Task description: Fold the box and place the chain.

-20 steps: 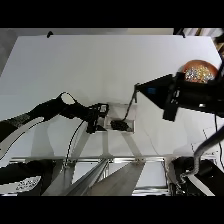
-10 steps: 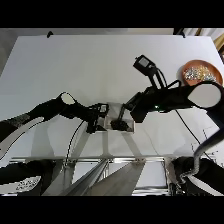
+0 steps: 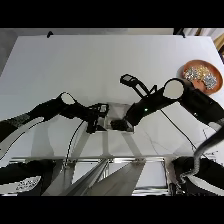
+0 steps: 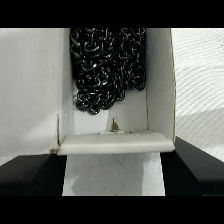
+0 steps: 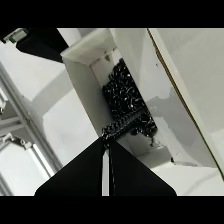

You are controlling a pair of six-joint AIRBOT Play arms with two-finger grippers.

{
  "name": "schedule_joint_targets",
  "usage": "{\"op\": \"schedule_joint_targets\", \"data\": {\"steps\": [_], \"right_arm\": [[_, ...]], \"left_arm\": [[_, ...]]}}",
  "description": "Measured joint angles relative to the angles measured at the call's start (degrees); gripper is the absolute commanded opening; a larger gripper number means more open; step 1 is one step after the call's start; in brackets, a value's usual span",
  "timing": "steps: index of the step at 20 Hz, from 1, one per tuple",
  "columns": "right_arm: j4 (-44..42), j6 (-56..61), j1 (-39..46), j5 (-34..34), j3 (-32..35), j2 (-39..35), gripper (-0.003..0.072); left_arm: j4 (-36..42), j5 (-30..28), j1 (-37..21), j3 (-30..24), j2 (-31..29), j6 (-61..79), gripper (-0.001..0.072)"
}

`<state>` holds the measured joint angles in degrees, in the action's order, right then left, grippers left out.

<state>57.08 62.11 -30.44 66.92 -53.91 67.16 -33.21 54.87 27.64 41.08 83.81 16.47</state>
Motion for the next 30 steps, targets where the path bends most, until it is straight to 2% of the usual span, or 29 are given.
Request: {"op": "schedule_joint_targets", "data": {"steps": [3, 4, 5, 14, 17, 23, 26, 30], "right_arm": [[0.11, 0.02, -0.63, 0.68, 0.0, 0.83, 0.002], [0.15, 0.02, -1.14, 0.59, 0.0, 0.98, 0.0063], [0.15, 0.02, -1.75, 0.28, 0.0, 1.09, 0.0067], [7.45, 6.08, -4.96, -5.86, -0.39, 1.03, 0.0062], [9.31, 6.47, -5.09, -5.99, -3.67, 0.17, 0.0011], [15.8, 4.31, -3.34, -6.32, -11.93, 0.0, 0.001], [15.45, 1.77, 0.11, -6.6, -13.09, 2.75, 0.001], [10.45, -6.05, 2.86, -3.19, -13.6, 9.99, 0.0012]], "left_arm": [[0.0, 0.0, 0.0, 0.0, 0.0, 0.0, 0.0212], [0.0, 0.0, 0.02, 0.0, 0.0, 0.0, 0.0212], [0.0, 0.0, 0.02, 0.0, 0.0, 0.0, 0.0212], [0.0, 0.0, 0.0, 0.0, 0.0, 0.0, 0.0212], [0.0, 0.0, 0.0, 0.0, 0.0, 0.0, 0.0212], [0.0, 0.0, 0.0, 0.0, 0.0, 0.0, 0.0212], [0.0, 0.0, 0.02, 0.0, 0.0, 0.02, 0.0212], [0.0, 0.02, 0.0, 0.0, 0.0, 0.0, 0.0212]]}}
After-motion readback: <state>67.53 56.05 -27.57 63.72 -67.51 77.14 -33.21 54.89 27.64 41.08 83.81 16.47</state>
